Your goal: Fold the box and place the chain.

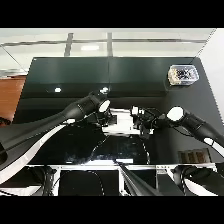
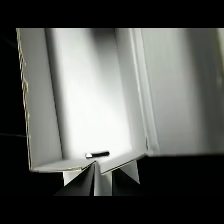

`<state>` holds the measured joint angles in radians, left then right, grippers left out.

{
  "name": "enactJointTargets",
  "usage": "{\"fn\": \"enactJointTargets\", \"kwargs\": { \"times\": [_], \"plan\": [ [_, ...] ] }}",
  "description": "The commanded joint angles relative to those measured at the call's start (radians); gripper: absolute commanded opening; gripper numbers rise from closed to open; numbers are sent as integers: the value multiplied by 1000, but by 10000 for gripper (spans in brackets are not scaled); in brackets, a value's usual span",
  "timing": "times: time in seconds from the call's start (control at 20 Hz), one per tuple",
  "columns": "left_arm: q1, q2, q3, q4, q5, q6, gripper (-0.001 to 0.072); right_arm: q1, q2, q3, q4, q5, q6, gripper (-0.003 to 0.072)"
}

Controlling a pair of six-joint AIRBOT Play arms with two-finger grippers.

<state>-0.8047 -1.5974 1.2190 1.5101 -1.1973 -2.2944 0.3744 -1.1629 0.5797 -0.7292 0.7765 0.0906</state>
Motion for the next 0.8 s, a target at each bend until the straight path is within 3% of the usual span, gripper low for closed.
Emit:
{"fn": "enactJointTargets", "kwargs": {
  "times": [0.0,0.25,0.3,0.35,0.4,0.45,0.5,0.55,0.6,0.65,0.75],
  "plan": [
    [0,-1,0,-1,16,-5,26,48,-25,-1,42,-80,57,118],
    [0,-1,0,-3,15,-5,26,64,-27,0,49,-91,58,127],
    [0,-1,0,-3,15,-5,26,64,-27,0,51,-93,60,181],
    [0,-1,0,-4,15,-5,26,64,-27,-1,63,-105,59,375],
    [0,-1,0,-4,15,-5,26,64,-27,0,68,-111,58,332],
    [0,-1,0,-4,15,-5,26,64,-27,0,67,-109,59,102],
    [0,-1,0,-3,16,-5,26,64,-27,-1,68,-109,59,180],
    [0,-1,0,-4,17,-5,26,64,-27,0,77,-109,59,335],
    [1,-1,0,-3,19,-5,26,64,-27,0,77,-105,65,163],
    [1,-1,0,-4,19,-5,26,63,-26,0,77,-103,100,57],
    [1,-1,0,-3,18,-5,26,52,-6,4,65,-55,222,15]
  ]
}}
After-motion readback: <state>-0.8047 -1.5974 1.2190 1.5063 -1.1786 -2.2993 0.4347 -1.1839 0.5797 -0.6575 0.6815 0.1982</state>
